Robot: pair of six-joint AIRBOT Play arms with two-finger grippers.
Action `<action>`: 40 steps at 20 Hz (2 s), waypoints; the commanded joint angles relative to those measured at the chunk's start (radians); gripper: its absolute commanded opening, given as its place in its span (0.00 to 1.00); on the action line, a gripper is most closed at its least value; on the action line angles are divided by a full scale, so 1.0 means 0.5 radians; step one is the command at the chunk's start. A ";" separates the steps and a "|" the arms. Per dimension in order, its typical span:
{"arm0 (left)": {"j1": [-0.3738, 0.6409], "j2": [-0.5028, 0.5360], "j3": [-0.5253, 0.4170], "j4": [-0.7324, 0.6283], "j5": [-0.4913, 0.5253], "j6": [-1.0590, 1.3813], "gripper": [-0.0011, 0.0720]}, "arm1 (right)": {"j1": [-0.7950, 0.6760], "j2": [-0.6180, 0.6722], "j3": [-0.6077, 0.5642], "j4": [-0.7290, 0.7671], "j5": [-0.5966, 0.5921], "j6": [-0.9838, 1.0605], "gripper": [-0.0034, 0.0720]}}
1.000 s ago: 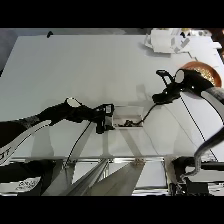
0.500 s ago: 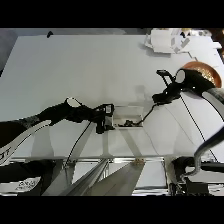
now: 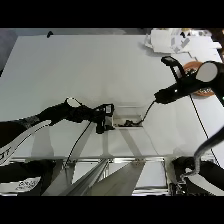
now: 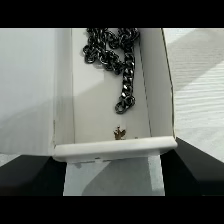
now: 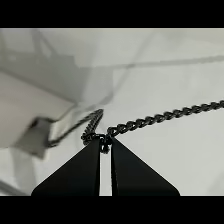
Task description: Fold the box and place the chain.
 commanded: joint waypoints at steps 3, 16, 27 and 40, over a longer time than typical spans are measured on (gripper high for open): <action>0.001 0.002 0.001 0.001 0.001 0.001 0.11 | 0.369 0.333 0.002 0.388 0.054 -0.037 0.07; 0.001 0.002 0.001 0.001 0.001 0.001 0.11 | 0.943 0.360 0.002 0.356 -0.548 0.044 0.07; 0.001 0.002 0.002 0.000 0.001 0.001 0.11 | 0.943 -0.186 -0.105 0.222 -0.510 0.121 0.16; 0.001 0.002 0.001 0.001 0.001 0.001 0.11 | 0.306 0.124 0.061 -0.005 -0.153 0.085 0.30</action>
